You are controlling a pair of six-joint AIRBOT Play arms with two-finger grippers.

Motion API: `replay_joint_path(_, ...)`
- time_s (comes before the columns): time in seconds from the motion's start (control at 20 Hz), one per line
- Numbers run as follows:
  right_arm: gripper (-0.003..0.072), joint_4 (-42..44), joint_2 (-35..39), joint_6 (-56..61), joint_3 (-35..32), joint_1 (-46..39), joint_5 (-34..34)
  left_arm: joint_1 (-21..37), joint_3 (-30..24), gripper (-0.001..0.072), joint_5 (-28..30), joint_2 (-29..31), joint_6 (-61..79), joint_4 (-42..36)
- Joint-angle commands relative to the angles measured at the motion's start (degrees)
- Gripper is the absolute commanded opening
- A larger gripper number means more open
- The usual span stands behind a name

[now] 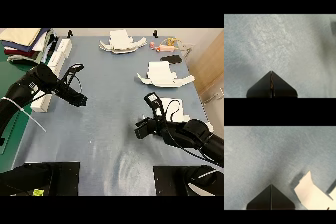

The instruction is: Fold the box.

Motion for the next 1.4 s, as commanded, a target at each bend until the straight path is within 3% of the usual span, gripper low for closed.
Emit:
replay_joint_path(0.0,0.0001,0.0,-0.04,0.0,0.04,0.0,0.02,-0.04,0.04,0.0013,0.02,0.0,0.0,0.0)
replay_joint_path(0.55,0.0001,0.59,-0.04,0.13,0.04,0.0,0.07,-0.04,0.04,0.0013,0.02,0.0,0.0,0.0)
replay_joint_path(0.7,0.0001,10.49,-0.13,1.22,0.04,0.0,0.35,-0.04,0.04,0.0013,0.2,0.0,0.0,-0.02)
replay_joint_path(0.75,0.0001,10.91,-0.13,6.49,0.04,0.0,-0.57,-0.04,0.04,0.0013,0.22,0.0,0.0,-0.02)
replay_joint_path(0.85,0.0001,1.25,0.17,25.27,0.52,-1.42,-2.27,-0.04,0.04,0.0013,1.33,0.0,-0.02,-0.24)
replay_joint_path(0.95,0.0021,-14.23,1.29,39.21,4.44,-6.95,-14.56,-0.04,0.04,0.0013,3.67,0.0,-0.02,-0.46)
replay_joint_path(1.05,0.0334,-24.02,1.33,38.12,10.19,-15.28,-32.83,-0.04,0.04,0.0013,4.02,0.0,-0.04,-0.48)
replay_joint_path(1.1,0.038,-28.0,1.25,32.52,12.96,-20.46,-40.22,-0.07,0.04,0.0013,4.02,0.0,-0.04,-0.66)
replay_joint_path(1.15,0.038,-30.36,0.87,26.67,15.5,-26.18,-44.78,-0.04,0.04,0.0013,4.04,0.0,-0.04,-0.94)
replay_joint_path(1.25,0.038,-31.06,-0.81,17.81,18.93,-38.45,-46.42,-0.07,0.04,0.0013,4.04,-0.02,-0.04,-2.69)
replay_joint_path(1.35,0.038,-27.82,-4.48,10.62,21.0,-51.54,-43.89,-0.07,0.04,0.0013,4.04,0.0,-0.02,-5.51)
